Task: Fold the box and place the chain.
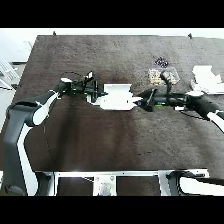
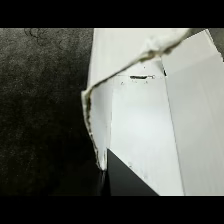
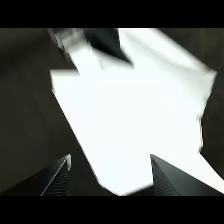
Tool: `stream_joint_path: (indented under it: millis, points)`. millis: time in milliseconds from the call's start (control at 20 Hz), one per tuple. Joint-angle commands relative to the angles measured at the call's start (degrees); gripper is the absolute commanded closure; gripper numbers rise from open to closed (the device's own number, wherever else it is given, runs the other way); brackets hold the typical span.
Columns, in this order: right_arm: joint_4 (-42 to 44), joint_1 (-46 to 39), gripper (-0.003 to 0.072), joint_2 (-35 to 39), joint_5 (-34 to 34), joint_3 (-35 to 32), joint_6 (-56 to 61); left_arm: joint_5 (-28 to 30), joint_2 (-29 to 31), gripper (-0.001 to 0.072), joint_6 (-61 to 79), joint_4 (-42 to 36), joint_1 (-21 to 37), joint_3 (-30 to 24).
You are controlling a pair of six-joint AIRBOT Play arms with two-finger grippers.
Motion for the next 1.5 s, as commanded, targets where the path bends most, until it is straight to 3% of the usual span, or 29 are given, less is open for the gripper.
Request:
stream_joint_path:
  millis: [0, 150, 300, 650, 1450]
  points:
    - [-12.07, 6.8, 0.0099, 0.07, -14.27, 0.02, -2.19, 0.0, -0.04, 0.0689, 0.0, 0.02, 0.04, 0.07]
    - [-14.88, 10.16, 0.0099, 0.07, -19.78, 0.02, -6.01, 0.0, -0.04, 0.0689, 0.0, 0.02, 0.04, 0.07]
    - [-14.93, 11.28, 0.0099, 0.07, -20.98, 0.04, -8.22, 0.0, -0.04, 0.0689, 0.0, 0.02, 0.04, 0.07]
    - [-15.47, 12.72, 0.0101, -0.02, -16.85, 0.02, -10.82, 0.0, -0.04, 0.0689, 0.0, 0.02, 0.04, 0.07]
    - [-9.22, 12.41, 0.0101, -6.32, -18.62, 3.26, -17.22, 0.02, -0.04, 0.0689, 0.0, 0.02, 0.04, 0.07]
